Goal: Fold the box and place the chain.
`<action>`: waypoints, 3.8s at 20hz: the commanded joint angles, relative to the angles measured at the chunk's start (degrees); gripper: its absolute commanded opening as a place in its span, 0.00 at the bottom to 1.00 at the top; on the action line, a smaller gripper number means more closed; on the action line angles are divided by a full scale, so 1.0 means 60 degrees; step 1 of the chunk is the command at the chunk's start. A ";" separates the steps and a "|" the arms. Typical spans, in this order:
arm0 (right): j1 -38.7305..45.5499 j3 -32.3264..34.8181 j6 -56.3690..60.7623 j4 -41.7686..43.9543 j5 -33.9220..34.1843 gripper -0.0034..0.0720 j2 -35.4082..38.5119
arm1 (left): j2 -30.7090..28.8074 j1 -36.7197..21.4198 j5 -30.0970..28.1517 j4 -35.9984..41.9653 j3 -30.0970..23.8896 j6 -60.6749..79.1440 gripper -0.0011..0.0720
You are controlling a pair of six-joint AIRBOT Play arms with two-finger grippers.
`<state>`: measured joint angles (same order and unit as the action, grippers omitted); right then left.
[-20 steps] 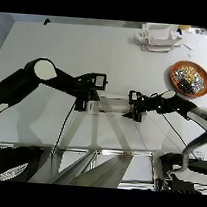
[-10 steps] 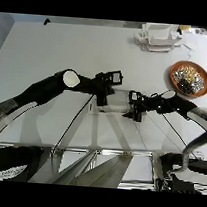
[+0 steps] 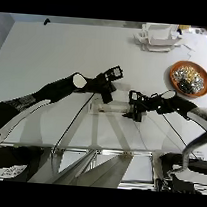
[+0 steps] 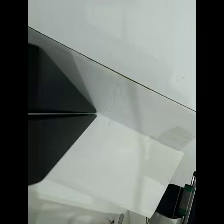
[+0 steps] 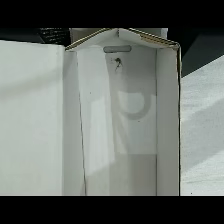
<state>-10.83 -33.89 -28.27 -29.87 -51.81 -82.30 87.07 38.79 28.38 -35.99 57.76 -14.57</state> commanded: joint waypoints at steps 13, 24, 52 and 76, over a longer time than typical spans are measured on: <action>-0.0007 -0.0004 -0.0015 -0.0018 0.0000 0.51 0.0007 | -0.2809 -0.0484 0.5162 -0.5482 -0.0004 -0.2473 0.02; -0.0007 -0.0004 -0.0015 -0.0018 -0.0004 0.51 0.0007 | -0.1588 -0.1275 0.4069 -0.4309 -0.1694 -0.0769 0.02; -0.0007 -0.0004 -0.0015 -0.0018 -0.0004 0.51 0.0007 | -0.1180 -0.1096 0.2878 -0.1322 -0.1989 0.4605 0.44; -0.0007 -0.0004 -0.0015 -0.0018 -0.0004 0.51 0.0007 | -0.0951 -0.0321 0.2481 -0.0379 -0.1989 0.3625 0.70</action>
<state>-10.85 -33.87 -28.51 -30.15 -51.94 -82.30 81.30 36.60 43.53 -37.12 45.84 10.00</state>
